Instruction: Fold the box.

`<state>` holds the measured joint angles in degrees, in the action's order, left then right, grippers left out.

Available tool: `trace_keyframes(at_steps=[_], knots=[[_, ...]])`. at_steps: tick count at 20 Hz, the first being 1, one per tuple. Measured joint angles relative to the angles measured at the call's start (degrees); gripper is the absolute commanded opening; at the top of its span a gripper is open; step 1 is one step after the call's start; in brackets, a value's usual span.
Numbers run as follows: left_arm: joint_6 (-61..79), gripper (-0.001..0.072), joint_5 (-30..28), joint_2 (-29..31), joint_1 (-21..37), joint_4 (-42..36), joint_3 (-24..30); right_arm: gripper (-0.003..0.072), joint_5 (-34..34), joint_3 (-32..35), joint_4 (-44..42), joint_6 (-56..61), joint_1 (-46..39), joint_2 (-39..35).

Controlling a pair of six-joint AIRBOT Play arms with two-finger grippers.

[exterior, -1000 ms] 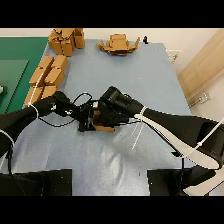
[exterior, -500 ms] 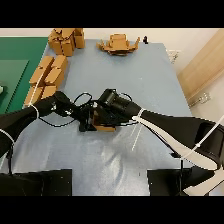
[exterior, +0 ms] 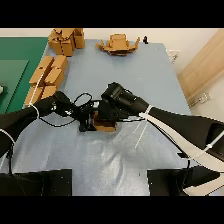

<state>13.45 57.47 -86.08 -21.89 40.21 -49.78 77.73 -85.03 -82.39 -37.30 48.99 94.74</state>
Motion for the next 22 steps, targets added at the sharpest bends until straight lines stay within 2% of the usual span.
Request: trace_keyframes(at_steps=[5,8,9,10,15,18,22], knots=[[0.0,0.0225,0.0,0.0,0.0,0.0,0.0,0.0472,1.7,0.2,-2.3,-6.5,-3.9,-4.9],[0.0,0.0225,0.0,0.0,0.0,0.0,0.0,0.0445,2.7,3.1,-4.0,-13.6,-8.6,-9.8],[0.0,0.0226,0.0,0.0,0.0,0.0,0.0,0.0307,2.7,4.7,-5.4,-16.2,-10.8,-11.6],[0.0,0.0225,-0.1,0.0,0.0,0.0,0.0,0.0001,1.9,7.0,-8.4,-19.6,-13.6,-13.6],[0.0,0.0226,-0.3,0.0,0.0,0.1,0.0,0.0010,-10.3,19.8,-33.5,-51.6,-27.2,-18.6],[0.0,0.0226,-0.3,0.0,0.0,0.1,0.0,0.0009,-20.7,23.5,-38.6,-61.3,-30.7,-17.5],[0.0,0.0226,-0.3,0.0,0.0,0.1,0.0,0.0008,-33.9,24.7,-45.4,-69.9,-32.2,-13.0]])
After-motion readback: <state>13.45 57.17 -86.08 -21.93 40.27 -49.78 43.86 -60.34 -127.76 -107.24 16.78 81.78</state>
